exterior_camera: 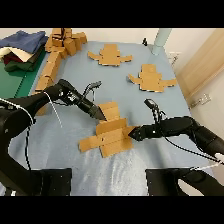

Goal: Fold the box.

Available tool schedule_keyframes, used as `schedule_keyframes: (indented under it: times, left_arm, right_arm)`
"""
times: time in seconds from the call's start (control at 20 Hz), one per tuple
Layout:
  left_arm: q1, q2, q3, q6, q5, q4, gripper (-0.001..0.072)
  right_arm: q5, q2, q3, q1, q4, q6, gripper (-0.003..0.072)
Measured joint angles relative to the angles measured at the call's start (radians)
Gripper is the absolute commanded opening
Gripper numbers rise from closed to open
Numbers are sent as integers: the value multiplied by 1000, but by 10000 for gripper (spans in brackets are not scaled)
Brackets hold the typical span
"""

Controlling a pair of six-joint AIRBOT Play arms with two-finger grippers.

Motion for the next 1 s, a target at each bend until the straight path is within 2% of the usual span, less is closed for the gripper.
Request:
schedule_keyframes:
  times: [0.15, 0.3, 0.35, 0.4, 0.45, 0.8, 1.0]
  left_arm:
    - [-32, 9, 5, 48, 47, 5, 8]
    - [-89, 45, 5, 81, 115, 76, 8]
    - [-113, 65, 5, 92, 145, 106, 8]
    - [-137, 87, 5, 105, 169, 136, 7]
    - [-158, 109, 4, 120, 192, 158, 8]
    - [-270, 277, -80, 317, 401, 150, 8]
    - [-297, 309, -158, 376, 514, 148, 9]
  right_arm:
    - [11, 0, 44, -39, -111, 129, 390]
    - [7, 0, 131, -107, -279, 286, 379]
    - [6, 0, 158, -130, -320, 331, 294]
    - [3, 0, 183, -152, -353, 372, 163]
    - [3, 0, 202, -170, -378, 404, 138]
    - [-10, -16, 232, -203, -404, 485, 138]
    - [-8, -23, 231, -206, -386, 496, 138]
